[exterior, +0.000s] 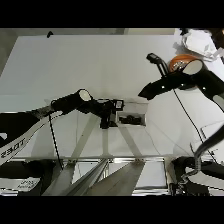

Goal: Fold the box and place the chain.

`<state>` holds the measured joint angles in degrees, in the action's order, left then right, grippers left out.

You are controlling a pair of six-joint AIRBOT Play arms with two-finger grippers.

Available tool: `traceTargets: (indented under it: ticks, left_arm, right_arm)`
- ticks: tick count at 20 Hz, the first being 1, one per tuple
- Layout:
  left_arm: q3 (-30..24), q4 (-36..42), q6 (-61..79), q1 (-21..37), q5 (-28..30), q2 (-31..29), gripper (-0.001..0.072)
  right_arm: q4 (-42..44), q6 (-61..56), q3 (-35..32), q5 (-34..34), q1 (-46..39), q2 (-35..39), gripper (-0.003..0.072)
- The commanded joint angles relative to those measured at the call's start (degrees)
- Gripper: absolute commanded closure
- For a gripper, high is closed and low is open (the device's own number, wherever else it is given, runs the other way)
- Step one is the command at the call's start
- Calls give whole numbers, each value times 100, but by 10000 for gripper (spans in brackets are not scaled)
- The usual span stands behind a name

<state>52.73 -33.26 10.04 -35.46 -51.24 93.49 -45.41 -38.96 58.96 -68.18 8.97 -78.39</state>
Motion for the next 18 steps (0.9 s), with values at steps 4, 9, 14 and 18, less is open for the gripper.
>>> traceTargets:
  ticks: [4, 9, 14, 18]
  left_arm:
    - [2, -2, 0, 0, 0, 0, 371]
    - [2, 0, 0, 0, 0, 0, 371]
    - [2, 0, 0, 2, -2, 0, 371]
    - [2, 0, 0, 0, -2, 0, 371]
  right_arm:
    - [522, 1268, -4, -1036, 337, -313, 666]
    - [435, 1517, -201, -1056, 658, 116, 616]
    - [-2, 1506, -643, -706, 686, 748, 304]
    - [-695, 1530, -1047, -94, 686, 1058, 276]
